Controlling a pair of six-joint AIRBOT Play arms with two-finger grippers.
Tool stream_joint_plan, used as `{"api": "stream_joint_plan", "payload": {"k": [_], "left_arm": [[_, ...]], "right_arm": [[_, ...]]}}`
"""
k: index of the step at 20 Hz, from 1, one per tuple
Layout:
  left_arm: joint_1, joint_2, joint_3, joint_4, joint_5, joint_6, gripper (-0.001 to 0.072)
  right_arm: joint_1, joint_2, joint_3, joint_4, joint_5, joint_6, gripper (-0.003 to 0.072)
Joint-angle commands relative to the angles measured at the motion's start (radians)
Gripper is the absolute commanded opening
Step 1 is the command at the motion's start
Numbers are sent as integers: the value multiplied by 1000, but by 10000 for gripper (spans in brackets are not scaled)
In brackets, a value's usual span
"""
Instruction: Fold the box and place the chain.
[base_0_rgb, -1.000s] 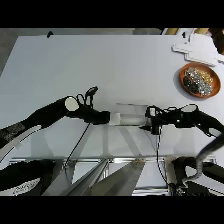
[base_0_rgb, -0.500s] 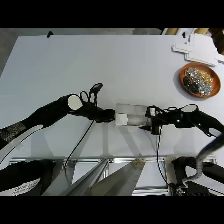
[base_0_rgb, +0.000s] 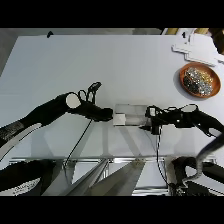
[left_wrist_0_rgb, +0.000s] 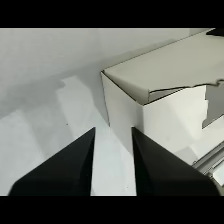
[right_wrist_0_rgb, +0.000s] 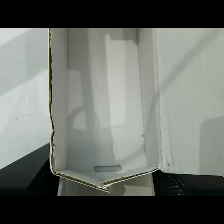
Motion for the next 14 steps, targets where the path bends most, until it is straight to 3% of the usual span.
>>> {"api": "stream_joint_plan", "payload": {"k": [1, 5, 7, 14], "left_arm": [[4, 14, 7, 9, -11, 0, 295], [-4, 41, 18, -6, -8, 0, 301], [-23, 37, 18, -3, -7, 0, 402], [-82, 10, 24, 2, 39, 0, 415]], "right_arm": [[1, 0, 0, 0, 0, 0, 458], [1, 1, 0, 0, 0, 0, 458], [1, 0, 0, 0, 0, 0, 458], [1, 0, 0, 0, 0, 0, 458]]}}
